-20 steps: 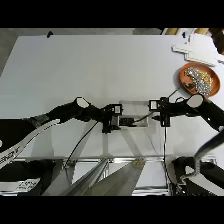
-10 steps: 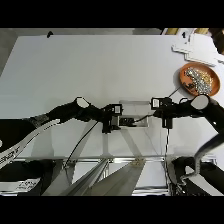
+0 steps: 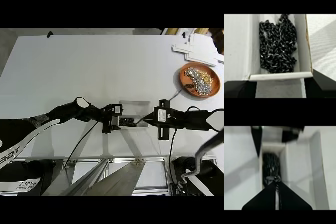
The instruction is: Fold the box and place the chain.
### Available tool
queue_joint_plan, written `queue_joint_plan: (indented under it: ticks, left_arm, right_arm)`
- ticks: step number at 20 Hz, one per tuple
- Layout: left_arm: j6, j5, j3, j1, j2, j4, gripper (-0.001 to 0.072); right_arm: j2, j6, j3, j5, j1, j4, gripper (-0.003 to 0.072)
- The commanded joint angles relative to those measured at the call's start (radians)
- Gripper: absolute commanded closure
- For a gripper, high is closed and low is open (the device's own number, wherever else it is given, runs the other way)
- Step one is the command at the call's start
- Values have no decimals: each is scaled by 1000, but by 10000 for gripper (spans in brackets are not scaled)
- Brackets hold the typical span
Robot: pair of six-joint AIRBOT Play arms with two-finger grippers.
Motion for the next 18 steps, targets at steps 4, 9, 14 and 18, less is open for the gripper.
queue_joint_plan:
  ticks: [4, 9, 14, 18]
  left_arm:
    - [0, 0, 1, 0, 0, 0, 399]
    - [0, 0, 1, 0, 0, 0, 399]
    - [0, 0, 1, 0, 0, 0, 399]
    - [0, 0, 1, 0, 0, 0, 399]
  right_arm:
    - [-141, 21, 0, -198, 234, 113, 671]
    - [-307, 46, 0, -303, 239, 103, 485]
    - [-237, 45, 4, -253, 108, 87, 485]
    - [-114, 32, 3, -127, -97, -71, 486]
